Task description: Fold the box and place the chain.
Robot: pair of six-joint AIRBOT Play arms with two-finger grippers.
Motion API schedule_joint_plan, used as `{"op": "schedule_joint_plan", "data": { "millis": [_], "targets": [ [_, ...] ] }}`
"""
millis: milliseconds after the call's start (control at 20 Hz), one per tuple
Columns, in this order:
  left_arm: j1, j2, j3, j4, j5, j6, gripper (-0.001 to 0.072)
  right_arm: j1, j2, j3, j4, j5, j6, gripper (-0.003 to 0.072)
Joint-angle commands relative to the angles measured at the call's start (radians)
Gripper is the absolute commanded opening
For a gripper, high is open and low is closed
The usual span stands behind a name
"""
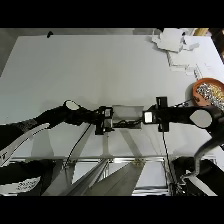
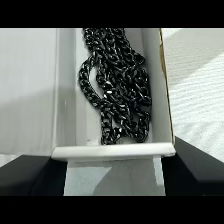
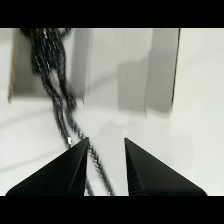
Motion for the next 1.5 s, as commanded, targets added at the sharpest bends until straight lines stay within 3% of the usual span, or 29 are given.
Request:
{"op": "schedule_joint_plan", "data": {
  "millis": [0,450,1350,1450],
  "targets": [
    [0.000,0.000,0.000,0.000,0.000,0.000,0.0278,-0.149,-0.052,0.000,-0.061,0.033,-0.057,0.0281],
    [0.000,0.000,0.000,0.000,0.000,0.000,0.0278,-0.173,-0.296,0.000,-0.061,-0.072,-0.110,0.0277],
    [0.000,0.000,0.000,0.000,0.000,0.000,0.0278,-0.173,-0.319,-0.010,-0.061,-0.079,-0.177,0.0236],
    [0.000,0.000,0.000,0.000,0.000,0.000,0.0278,-0.173,-0.319,-0.010,-0.061,-0.078,-0.177,0.0175]
  ]
}}
